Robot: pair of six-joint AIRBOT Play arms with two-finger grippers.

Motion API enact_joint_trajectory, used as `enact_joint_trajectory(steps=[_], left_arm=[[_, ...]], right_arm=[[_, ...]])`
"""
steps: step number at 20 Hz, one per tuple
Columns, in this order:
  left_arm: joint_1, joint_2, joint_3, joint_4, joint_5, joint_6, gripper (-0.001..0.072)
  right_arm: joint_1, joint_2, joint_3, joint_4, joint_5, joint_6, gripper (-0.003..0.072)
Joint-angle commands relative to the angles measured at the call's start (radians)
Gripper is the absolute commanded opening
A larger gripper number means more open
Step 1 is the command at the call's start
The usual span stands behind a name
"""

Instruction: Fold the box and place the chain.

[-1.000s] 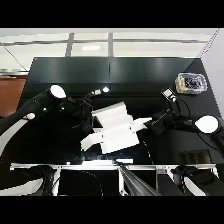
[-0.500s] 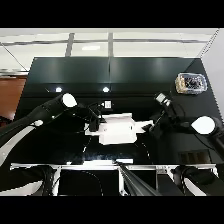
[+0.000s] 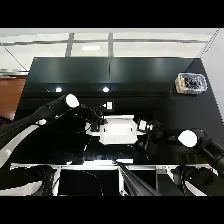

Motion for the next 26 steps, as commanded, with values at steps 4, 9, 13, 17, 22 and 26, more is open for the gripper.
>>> enact_joint_trajectory(steps=[4,9,13,17,22,26], left_arm=[[-0.002,-0.002,0.001,0.005,-0.018,0.000,0.0026],[-0.002,-0.002,0.001,0.005,-0.017,0.000,0.0026],[-0.002,-0.002,0.001,0.005,-0.016,0.000,0.0026],[-0.002,-0.002,0.001,0.005,-0.018,0.000,0.0026],[-0.002,-0.002,0.001,0.005,-0.018,0.000,0.0026],[-0.002,-0.002,0.001,0.005,-0.017,0.000,0.0026]], right_arm=[[0.099,-0.025,-0.026,0.077,-0.132,-0.106,0.0684],[0.133,-0.117,-0.026,0.146,-0.239,-0.150,0.0684],[0.130,-0.117,-0.003,0.200,-0.299,-0.149,0.0684],[0.096,-0.117,0.086,0.021,-0.126,-0.146,0.0684],[-0.027,-0.118,0.114,0.182,-0.142,-0.264,0.0684],[-0.068,-0.168,0.114,0.317,-0.130,-0.395,0.0684]])
